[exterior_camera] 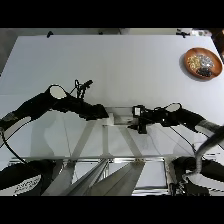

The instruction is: Fold the box and place the chain.

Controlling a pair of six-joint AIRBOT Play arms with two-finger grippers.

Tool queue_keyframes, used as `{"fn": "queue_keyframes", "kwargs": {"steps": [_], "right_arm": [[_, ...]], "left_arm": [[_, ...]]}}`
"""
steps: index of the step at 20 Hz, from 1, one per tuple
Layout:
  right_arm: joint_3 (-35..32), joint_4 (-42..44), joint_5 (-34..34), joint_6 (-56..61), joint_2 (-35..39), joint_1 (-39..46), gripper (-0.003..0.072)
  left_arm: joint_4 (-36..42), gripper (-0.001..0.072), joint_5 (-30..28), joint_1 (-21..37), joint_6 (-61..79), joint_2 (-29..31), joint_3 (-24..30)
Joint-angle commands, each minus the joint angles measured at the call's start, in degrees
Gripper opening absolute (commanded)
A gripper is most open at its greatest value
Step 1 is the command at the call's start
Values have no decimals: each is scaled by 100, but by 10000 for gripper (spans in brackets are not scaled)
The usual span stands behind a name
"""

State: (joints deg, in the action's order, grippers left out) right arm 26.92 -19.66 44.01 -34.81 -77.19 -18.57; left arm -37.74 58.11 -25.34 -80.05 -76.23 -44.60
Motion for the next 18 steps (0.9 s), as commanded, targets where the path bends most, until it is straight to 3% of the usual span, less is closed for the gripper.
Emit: {"fn": "queue_keyframes", "kwargs": {"steps": [1, 7, 11, 18], "right_arm": [[0, 0, 2, 0, 4, 0, 403], [0, 0, 2, 0, 4, 0, 403], [0, 0, 2, 2, 4, 0, 403], [0, 0, 2, 0, 4, 0, 403]], "left_arm": [[-466, 453, -238, -214, -868, 0, -42], [-844, 427, -844, -767, -1600, 0, -52], [-1239, 403, -817, -1047, -1886, 0, -262], [-2951, 394, -820, -1672, -3477, 0, -601]]}}
